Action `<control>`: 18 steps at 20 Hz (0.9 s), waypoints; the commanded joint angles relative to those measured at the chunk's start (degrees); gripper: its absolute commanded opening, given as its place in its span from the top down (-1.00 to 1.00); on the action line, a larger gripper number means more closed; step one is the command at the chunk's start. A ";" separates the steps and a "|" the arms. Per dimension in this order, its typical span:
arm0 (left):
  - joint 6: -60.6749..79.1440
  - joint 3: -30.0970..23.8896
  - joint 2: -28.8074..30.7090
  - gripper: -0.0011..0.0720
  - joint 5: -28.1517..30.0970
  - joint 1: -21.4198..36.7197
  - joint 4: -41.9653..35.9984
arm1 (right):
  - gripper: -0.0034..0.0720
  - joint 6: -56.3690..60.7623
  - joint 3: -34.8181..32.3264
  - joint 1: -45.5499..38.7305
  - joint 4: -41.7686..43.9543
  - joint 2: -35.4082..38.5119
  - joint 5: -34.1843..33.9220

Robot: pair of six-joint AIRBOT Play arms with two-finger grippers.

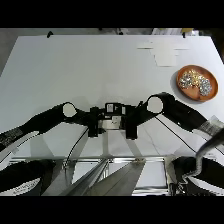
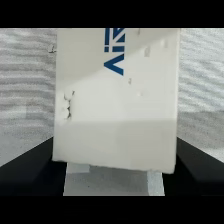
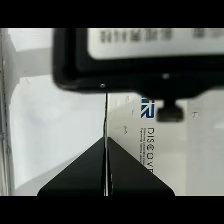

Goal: Fold the box and place the chain.

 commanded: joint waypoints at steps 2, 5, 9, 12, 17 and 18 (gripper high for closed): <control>-0.02 0.04 0.04 0.12 0.00 0.00 0.00 | 0.87 0.44 -0.44 -0.02 0.00 -1.62 0.46; -0.02 0.04 0.04 0.12 0.00 0.00 0.00 | 0.87 1.16 -0.85 -0.02 -0.02 -2.89 0.42; -0.02 0.04 0.04 0.12 0.00 0.00 0.00 | 0.87 1.33 -0.98 -0.02 -0.02 -2.95 0.11; -0.02 0.04 0.04 0.12 0.00 0.00 0.00 | 0.87 1.36 -0.96 -0.02 2.36 -1.95 0.28; -0.02 0.04 0.04 0.12 0.00 0.00 0.00 | 0.87 -3.32 -0.98 -0.02 12.39 -0.50 -5.14; -0.02 0.04 0.04 0.12 0.00 0.00 0.00 | 0.87 -3.32 -0.98 -0.02 12.31 -0.61 -6.16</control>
